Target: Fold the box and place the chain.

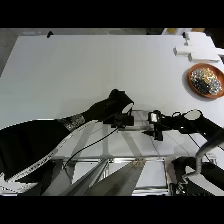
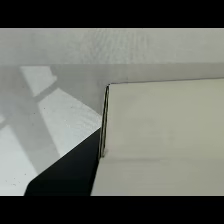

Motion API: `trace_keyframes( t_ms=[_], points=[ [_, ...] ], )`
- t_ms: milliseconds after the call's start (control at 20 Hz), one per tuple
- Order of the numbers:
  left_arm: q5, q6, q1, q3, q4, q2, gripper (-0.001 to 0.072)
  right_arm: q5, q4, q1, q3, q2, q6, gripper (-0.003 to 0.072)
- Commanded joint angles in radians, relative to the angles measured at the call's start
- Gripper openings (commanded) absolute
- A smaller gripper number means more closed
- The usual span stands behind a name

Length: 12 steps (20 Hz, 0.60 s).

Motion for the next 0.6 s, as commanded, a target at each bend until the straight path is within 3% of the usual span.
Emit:
trace_keyframes(
  t_ms=[0, 250, 300, 350, 550],
  points=[
    [0.009, -0.012, -0.008, 0.002, 0.004, -0.011, 0.0132, -0.001, 0.0, 0.0, 0.0, 0.0, 0.0, 0.0316],
    [0.009, -0.023, -0.016, 0.002, 0.0, -0.016, 0.013, -0.001, 0.0, 0.0, 0.0, 0.0, 0.0, 0.0316],
    [0.008, -0.025, -0.016, 0.002, 0.0, -0.016, 0.0107, -0.001, 0.0, 0.0, 0.0, 0.0, 0.0, 0.0316],
    [0.008, -0.027, -0.016, 0.002, 0.0, -0.016, 0.0003, -0.001, 0.0, 0.0, 0.0, 0.0, 0.0, 0.0316],
    [0.005, -0.027, -0.016, 0.002, -0.008, -0.013, 0.0013, -0.001, 0.0, 0.0, 0.0, 0.0, 0.0, 0.0316]
  ],
)
